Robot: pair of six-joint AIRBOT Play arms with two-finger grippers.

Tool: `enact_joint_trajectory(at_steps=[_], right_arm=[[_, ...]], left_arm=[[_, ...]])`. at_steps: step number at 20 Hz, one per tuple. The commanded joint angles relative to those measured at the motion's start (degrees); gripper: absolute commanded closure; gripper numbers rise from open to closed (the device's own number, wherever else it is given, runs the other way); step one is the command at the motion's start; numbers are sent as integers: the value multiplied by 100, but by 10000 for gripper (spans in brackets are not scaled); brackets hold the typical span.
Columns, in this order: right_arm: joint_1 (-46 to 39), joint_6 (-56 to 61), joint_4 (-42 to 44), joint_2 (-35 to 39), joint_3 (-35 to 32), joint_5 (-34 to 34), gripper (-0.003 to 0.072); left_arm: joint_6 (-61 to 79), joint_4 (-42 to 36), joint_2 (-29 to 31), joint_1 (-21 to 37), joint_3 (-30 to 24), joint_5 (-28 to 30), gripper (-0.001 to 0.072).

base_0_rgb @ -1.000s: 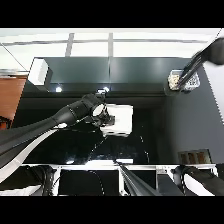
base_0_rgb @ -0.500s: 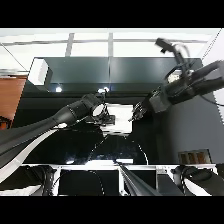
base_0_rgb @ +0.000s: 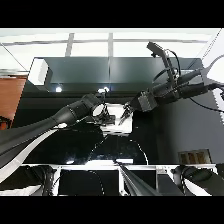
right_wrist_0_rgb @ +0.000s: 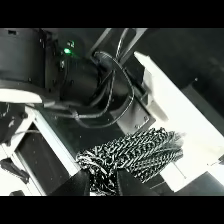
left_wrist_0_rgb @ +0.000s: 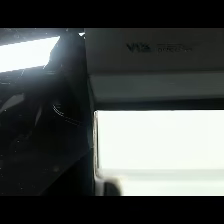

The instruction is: Fold the box and place the chain.

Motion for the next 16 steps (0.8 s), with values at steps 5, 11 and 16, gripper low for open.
enact_joint_trajectory(at_steps=[5, 11, 16], right_arm=[[11, 144, -2, -15, -1067, -673, 670], [374, 365, 48, -516, -1366, -1515, 668], [52, 380, -291, -424, -1311, -918, 362]], left_arm=[[0, 2, -2, 7, 2, 2, 683], [0, 0, 0, 7, 2, 2, 684], [0, 2, -2, 7, 2, 2, 683]])
